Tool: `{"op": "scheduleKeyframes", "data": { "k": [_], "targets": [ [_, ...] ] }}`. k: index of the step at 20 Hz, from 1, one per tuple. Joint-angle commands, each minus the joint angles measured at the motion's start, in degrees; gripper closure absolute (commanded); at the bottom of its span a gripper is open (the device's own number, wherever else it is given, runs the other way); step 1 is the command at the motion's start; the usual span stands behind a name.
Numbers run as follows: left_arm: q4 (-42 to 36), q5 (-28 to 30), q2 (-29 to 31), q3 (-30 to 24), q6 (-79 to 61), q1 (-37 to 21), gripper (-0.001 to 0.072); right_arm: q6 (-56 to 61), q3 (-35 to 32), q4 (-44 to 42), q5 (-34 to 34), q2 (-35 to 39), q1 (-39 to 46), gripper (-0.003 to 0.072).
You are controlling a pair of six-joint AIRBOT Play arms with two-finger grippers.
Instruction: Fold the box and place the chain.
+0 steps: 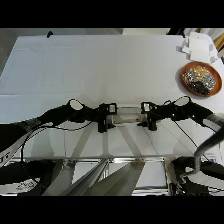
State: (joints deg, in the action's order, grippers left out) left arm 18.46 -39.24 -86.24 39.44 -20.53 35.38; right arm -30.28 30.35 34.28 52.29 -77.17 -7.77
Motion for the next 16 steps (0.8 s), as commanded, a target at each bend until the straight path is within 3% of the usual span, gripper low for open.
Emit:
{"op": "scheduleKeyframes", "data": {
  "k": [1,10,12,14,16],
  "targets": [
    [0.02,0.0,0.0,0.0,-0.02,0.04,0.0377,0.0,0.0,-0.02,0.0,0.02,-0.02,0.0316],
    [0.02,0.0,0.0,0.0,-0.02,0.04,0.0377,0.66,0.0,0.2,2.97,0.02,0.0,0.0356],
    [0.02,0.0,0.0,0.0,-0.02,0.04,0.0377,1.97,0.0,0.39,3.06,0.04,0.0,0.029],
    [0.0,0.0,0.0,0.0,-0.02,0.04,0.0377,2.78,0.0,0.26,2.36,0.13,0.04,0.0122],
    [0.02,0.0,0.0,0.0,-0.04,0.04,0.0377,6.43,0.0,0.44,1.84,0.61,0.04,0.0066]
  ]
}}
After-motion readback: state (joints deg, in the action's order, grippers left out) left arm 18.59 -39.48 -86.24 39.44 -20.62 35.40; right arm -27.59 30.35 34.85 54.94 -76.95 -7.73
